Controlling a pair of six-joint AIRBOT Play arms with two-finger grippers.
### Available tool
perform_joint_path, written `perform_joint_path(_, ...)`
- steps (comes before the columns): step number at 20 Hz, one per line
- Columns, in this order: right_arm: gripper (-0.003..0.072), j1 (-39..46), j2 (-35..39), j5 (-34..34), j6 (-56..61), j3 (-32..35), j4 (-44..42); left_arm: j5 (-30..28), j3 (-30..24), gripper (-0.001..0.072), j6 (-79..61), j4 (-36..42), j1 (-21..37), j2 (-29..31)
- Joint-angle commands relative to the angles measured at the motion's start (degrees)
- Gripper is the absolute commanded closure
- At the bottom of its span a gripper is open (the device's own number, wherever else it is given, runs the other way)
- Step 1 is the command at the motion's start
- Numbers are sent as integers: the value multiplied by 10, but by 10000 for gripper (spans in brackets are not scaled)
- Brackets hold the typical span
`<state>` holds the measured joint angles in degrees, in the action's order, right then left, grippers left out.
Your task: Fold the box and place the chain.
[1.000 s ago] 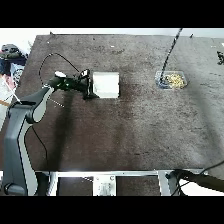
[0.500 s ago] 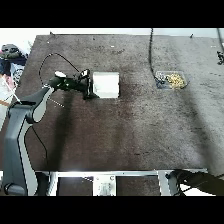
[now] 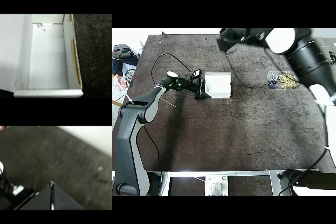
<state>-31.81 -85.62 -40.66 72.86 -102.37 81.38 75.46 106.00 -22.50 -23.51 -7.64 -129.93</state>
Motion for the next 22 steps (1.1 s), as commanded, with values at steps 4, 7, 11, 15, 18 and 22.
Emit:
perform_joint_path(4, 677, -5, -54, 99, 4, 108, -68, 0, 1, 263, 0, 0, 1, 0)
perform_joint_path(7, 677, -4, -75, 102, 4, 135, -86, 0, 1, 263, 0, 0, 1, 0)
perform_joint_path(11, 676, 29, -102, 105, 54, 155, -86, 0, 1, 263, 0, 0, 1, 0)
perform_joint_path(15, 353, 89, -106, 59, 60, 156, -85, 0, 1, 263, 0, 0, 1, 0)
perform_joint_path(18, 411, 136, -101, 3, 60, 156, -86, 0, 1, 263, 0, 0, 1, 0)
perform_joint_path(22, 411, 201, -68, -30, 61, 203, -86, 0, 1, 263, 0, 0, 1, 0)
